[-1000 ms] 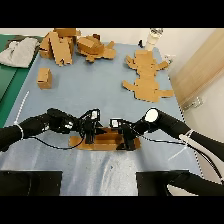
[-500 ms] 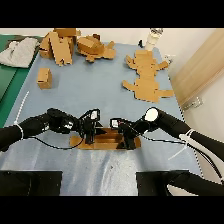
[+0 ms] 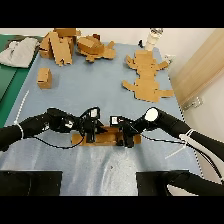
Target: Fold the box.
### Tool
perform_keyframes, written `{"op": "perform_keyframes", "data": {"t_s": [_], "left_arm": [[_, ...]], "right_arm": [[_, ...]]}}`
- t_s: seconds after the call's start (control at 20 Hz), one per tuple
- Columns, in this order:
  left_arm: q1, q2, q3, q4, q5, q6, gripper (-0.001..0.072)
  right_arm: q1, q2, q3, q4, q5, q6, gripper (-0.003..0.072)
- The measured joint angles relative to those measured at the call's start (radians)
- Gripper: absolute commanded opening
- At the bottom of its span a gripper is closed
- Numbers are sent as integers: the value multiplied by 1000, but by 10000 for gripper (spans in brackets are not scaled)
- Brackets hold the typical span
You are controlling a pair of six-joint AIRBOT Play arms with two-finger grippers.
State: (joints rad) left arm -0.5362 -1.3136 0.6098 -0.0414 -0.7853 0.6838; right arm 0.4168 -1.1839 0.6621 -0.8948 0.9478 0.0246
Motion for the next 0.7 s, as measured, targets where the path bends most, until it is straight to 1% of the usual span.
{"op": "perform_keyframes", "data": {"t_s": [0.4,0.7], "left_arm": [[0,-2,0,8,14,0,15],[0,-2,0,13,24,-3,15]], "right_arm": [[0,0,0,-37,14,1,691],[0,-7,-2,-32,12,1,691]]}}
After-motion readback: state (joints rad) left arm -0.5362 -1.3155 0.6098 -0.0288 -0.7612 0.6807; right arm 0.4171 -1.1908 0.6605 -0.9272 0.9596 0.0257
